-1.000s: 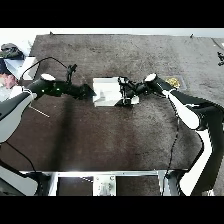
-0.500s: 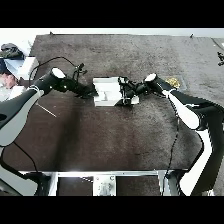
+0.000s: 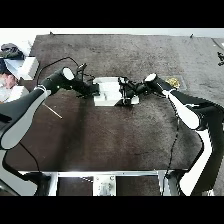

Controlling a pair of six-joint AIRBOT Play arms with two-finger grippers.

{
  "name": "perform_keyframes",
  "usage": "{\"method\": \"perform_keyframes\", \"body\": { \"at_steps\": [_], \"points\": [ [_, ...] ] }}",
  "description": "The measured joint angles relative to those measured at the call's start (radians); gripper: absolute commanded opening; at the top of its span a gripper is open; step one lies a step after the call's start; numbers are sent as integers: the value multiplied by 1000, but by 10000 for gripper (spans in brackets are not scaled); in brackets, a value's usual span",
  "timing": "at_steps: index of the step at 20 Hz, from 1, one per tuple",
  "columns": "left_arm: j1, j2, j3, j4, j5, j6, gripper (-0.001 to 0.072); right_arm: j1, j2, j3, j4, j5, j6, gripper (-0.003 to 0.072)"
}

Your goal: Fold the box and place the chain.

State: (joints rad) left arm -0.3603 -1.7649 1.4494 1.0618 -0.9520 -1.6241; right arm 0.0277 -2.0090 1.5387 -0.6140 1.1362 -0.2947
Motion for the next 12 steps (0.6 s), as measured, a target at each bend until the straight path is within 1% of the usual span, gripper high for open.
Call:
{"method": "perform_keyframes", "body": {
  "at_steps": [2,6,12],
  "points": [
    [-22,-26,41,82,-30,-72,374,0,0,0,0,0,-1,319],
    [-52,-69,134,180,-113,-169,373,0,0,0,0,0,-1,318],
    [-95,-95,202,304,-156,-299,365,0,0,0,0,0,-1,319]
  ]
}}
